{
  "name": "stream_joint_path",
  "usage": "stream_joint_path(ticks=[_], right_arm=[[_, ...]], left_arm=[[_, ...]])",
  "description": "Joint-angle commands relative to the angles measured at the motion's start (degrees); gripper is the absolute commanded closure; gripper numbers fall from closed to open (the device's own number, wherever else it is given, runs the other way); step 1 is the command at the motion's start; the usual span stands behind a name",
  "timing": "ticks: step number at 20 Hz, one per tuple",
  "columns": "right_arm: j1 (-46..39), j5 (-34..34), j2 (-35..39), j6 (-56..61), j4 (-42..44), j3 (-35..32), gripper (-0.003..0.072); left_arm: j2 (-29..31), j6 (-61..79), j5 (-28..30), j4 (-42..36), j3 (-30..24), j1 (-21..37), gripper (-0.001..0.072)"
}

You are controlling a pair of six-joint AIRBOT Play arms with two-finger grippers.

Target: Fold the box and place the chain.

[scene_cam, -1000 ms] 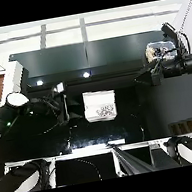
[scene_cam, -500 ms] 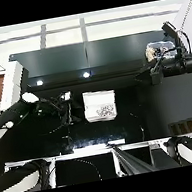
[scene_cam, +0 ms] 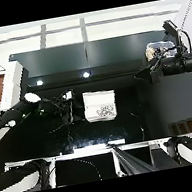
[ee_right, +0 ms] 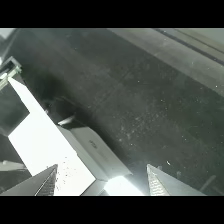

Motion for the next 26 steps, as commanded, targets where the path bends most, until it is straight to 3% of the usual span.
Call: stream_joint_path(ticks=[1, 26], right_arm=[[-0.02, -0.28, 0.02, 0.02, 0.0, 0.02, 0.0043], [-0.02, -0.26, 0.02, 0.02, -0.39, 0.02, 0.0043]], left_arm=[[-0.07, -1.62, 2.91, 0.24, 0.2, -1.68, 0.0007], [-1.81, -5.4, 1.53, 3.04, 2.01, -3.67, -0.0001]])
